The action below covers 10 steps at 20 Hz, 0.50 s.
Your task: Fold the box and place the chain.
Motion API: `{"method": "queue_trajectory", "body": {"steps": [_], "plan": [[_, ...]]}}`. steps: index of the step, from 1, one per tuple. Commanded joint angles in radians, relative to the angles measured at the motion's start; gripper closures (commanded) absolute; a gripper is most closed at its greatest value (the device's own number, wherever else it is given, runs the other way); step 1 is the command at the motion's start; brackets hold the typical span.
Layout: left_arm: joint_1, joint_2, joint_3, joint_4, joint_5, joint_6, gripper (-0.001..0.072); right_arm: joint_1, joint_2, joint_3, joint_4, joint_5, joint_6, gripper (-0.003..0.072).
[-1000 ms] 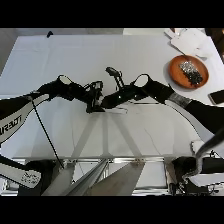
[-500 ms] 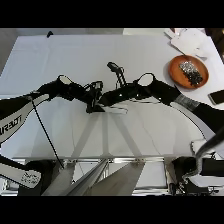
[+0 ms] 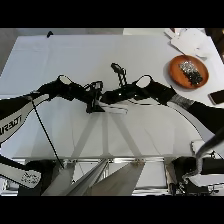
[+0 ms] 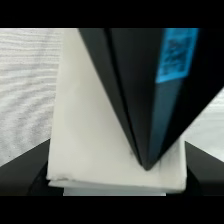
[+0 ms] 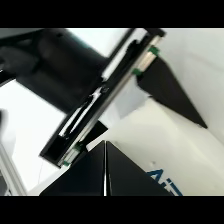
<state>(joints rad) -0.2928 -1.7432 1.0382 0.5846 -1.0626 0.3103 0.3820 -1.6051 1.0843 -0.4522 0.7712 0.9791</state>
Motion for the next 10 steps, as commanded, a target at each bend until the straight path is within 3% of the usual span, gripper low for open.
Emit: {"method": "queue_trajectory", "body": {"steps": [1, 10], "plan": [[0.0, -0.001, 0.0, 0.0, 0.0, -0.001, 0.033, 0.001, -0.014, -0.021, -0.02, 0.004, 0.017, 0.0677], [0.0, -0.001, 0.0, 0.0, 0.0, -0.001, 0.033, 0.001, -0.013, -0.083, -0.013, -0.018, 0.016, 0.0677]]}}
